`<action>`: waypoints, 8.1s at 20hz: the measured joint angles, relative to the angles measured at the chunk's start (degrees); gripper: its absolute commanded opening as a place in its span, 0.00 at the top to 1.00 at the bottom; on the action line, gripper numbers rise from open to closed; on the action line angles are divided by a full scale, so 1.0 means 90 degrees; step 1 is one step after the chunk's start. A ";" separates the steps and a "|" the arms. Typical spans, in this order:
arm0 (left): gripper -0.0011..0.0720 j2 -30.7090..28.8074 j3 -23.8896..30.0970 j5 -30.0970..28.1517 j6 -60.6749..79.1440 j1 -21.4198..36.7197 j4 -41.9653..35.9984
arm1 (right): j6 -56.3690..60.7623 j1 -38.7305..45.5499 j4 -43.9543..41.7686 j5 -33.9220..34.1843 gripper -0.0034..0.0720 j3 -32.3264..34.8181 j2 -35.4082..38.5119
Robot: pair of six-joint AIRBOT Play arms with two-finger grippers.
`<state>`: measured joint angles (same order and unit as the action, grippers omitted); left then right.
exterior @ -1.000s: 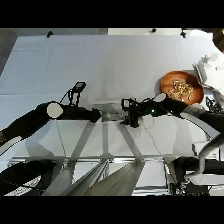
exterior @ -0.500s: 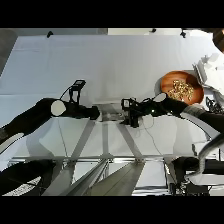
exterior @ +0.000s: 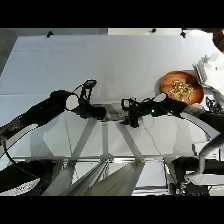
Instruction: Fold the box and place the chain.
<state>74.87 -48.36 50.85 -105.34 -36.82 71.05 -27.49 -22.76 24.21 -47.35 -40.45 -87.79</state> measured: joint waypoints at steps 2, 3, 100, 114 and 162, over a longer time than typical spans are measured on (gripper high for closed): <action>0.32 0.0024 -0.0046 0.0112 -0.0194 -0.0070 0.0189 | 0.0000 0.0000 0.0000 0.0000 0.26 0.0000 0.0000; 0.32 0.0032 -0.0056 0.0143 -0.0267 -0.0100 0.0270 | 0.0002 0.0000 0.0000 0.0000 0.26 0.0000 0.0000; 0.03 0.0928 0.0976 0.1294 1.4853 0.2822 -0.4787 | 0.0002 0.0000 -0.0002 0.0000 0.26 0.0000 0.0000; 0.02 0.0940 0.0976 0.1404 1.4749 0.2783 -0.4670 | 0.0007 0.0000 -0.0010 0.0000 0.26 0.0000 0.0000; 0.69 0.1377 0.0950 0.0257 1.4654 0.2018 -0.4983 | 0.0002 0.0000 -0.0012 0.0000 0.26 0.0000 0.0000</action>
<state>87.26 -39.81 53.17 26.55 -18.65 26.20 -27.46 -22.76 24.10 -47.35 -40.45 -87.79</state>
